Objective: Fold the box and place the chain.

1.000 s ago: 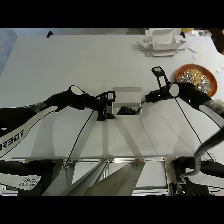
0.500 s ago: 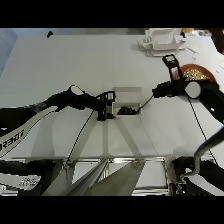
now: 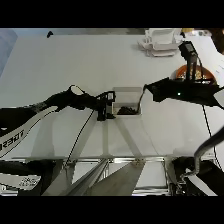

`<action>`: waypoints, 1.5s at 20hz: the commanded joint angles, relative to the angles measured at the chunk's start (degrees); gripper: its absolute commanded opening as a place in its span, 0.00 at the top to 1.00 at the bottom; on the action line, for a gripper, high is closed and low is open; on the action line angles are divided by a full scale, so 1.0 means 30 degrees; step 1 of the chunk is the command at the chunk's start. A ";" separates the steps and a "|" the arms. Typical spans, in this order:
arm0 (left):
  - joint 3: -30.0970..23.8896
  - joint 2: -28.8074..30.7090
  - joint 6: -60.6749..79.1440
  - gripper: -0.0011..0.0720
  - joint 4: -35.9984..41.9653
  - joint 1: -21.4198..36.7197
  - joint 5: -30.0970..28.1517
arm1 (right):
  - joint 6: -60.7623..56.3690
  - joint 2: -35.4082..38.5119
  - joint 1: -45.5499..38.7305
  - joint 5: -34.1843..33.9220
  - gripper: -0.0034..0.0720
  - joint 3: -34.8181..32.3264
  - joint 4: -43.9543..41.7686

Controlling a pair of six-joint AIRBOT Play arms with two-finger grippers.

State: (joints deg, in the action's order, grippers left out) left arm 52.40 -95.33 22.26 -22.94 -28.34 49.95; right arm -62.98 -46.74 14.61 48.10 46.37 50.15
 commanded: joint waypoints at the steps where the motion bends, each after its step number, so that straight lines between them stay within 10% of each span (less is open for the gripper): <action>1: -0.0007 0.0015 0.0000 0.97 0.0000 0.0007 0.0000 | 0.1683 -0.0423 0.1712 -0.0481 0.93 0.0015 -0.2645; 17: -0.0007 0.0015 0.0000 0.97 0.0000 0.0007 -0.0007 | 0.1450 -0.8466 0.4393 -0.1166 0.93 0.0015 -0.2361; 21: -0.0007 0.0015 0.0000 0.97 0.0000 0.0007 -0.0007 | 0.1523 -0.8444 0.4371 -0.0962 0.53 0.0022 -0.1515; 24: -0.0007 0.0015 0.0000 0.97 0.0000 0.0007 0.0000 | 0.2033 -0.8000 0.3614 0.0474 0.54 0.0699 -0.1151; 27: -0.0007 0.0015 0.0000 0.97 0.0000 0.0007 -0.0007 | 0.3220 -0.7140 0.1916 0.2375 0.94 0.3293 -0.1217; 30: -0.0007 0.0015 0.0000 0.97 0.0000 0.0007 0.0000 | 0.3220 -0.7461 0.0357 0.0233 0.93 0.5632 -0.0984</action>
State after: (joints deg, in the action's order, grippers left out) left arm 52.40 -95.33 22.24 -22.94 -28.34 49.95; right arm -54.50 -69.06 19.46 51.42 57.67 46.41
